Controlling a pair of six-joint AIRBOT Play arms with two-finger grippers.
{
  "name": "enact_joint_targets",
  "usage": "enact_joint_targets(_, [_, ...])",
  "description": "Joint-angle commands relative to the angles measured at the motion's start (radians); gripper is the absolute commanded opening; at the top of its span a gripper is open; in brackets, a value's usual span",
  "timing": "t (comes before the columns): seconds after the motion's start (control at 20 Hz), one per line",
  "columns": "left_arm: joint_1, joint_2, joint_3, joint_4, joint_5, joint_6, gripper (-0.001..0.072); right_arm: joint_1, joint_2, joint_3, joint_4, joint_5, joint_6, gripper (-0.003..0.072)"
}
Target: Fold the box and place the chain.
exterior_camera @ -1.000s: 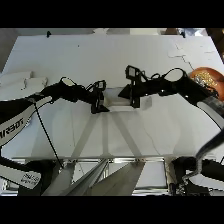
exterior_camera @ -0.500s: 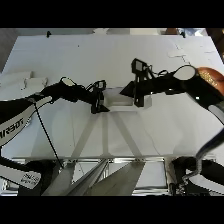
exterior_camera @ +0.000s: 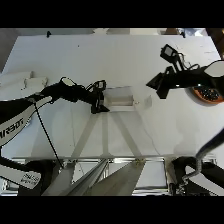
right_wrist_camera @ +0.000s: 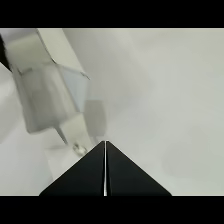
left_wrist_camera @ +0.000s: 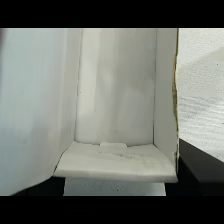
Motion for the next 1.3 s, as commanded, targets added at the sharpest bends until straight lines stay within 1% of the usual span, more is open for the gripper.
enact_joint_targets(0.0, [0.001,0.000,0.000,0.000,0.000,0.000,0.0486,-0.072,-0.014,0.000,-0.080,0.007,0.072,0.0009])
enact_joint_targets(0.25, [0.001,0.000,0.000,0.000,0.000,0.000,0.0486,-0.088,-0.072,-0.001,-0.078,0.017,0.090,0.0009])
enact_joint_targets(0.55, [0.002,0.007,0.001,0.008,0.007,0.006,0.0486,-0.119,-0.182,-0.001,-0.043,0.016,0.120,0.0007])
enact_joint_targets(0.75, [0.001,0.036,0.001,0.132,0.010,0.000,0.0486,-0.134,-0.239,-0.001,-0.040,0.095,0.119,0.0007])
enact_joint_targets(0.9, [0.001,0.046,0.001,0.181,0.017,-0.023,0.0486,-0.134,-0.261,-0.013,-0.026,0.114,0.120,0.0007])
enact_joint_targets(1.05, [0.001,0.045,0.001,0.188,0.045,-0.040,0.0486,-0.134,-0.278,-0.051,-0.026,0.153,0.126,0.0007])
enact_joint_targets(1.15, [0.001,0.045,0.001,0.188,0.053,-0.045,0.0486,-0.132,-0.284,-0.100,-0.021,0.152,0.126,0.0007])
enact_joint_targets(1.25, [0.001,0.045,0.001,0.188,0.053,-0.045,0.0486,-0.132,-0.285,-0.138,0.026,0.147,0.119,0.0007])
